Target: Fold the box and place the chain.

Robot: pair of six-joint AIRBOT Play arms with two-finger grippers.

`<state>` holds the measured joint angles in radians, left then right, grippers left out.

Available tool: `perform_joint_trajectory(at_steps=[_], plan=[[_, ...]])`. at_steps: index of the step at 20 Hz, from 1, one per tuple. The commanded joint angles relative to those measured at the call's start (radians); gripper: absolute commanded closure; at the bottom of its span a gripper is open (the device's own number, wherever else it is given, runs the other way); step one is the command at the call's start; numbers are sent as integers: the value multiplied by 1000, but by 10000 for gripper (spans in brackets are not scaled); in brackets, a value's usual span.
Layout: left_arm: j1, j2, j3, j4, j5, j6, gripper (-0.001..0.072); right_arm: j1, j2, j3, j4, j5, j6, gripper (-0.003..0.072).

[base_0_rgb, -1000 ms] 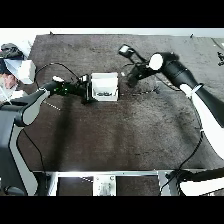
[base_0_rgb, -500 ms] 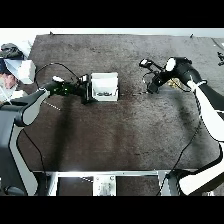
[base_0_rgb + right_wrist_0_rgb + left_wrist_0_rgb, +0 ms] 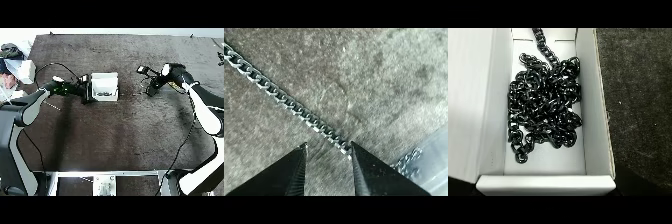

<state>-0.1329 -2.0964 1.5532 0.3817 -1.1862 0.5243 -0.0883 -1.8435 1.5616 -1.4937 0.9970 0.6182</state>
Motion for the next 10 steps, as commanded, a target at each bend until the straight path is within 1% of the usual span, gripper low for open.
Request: perform_joint_trajectory(at_steps=[1,3,4,5,6,8,10], plan=[[0,0,1,0,0,0,406,0,-28,1,14,-17,-32,305],[0,0,1,0,0,0,406,0,-50,1,16,-6,-45,307],[0,0,1,0,0,0,406,0,-55,1,16,11,-53,361],[0,0,1,0,0,0,406,0,-54,1,17,36,-82,578],[0,0,1,0,0,0,405,0,-43,1,24,58,-98,705],[0,0,1,0,0,0,406,0,1,1,91,89,-141,706],[0,0,1,0,0,0,406,0,77,1,244,76,-192,706]])
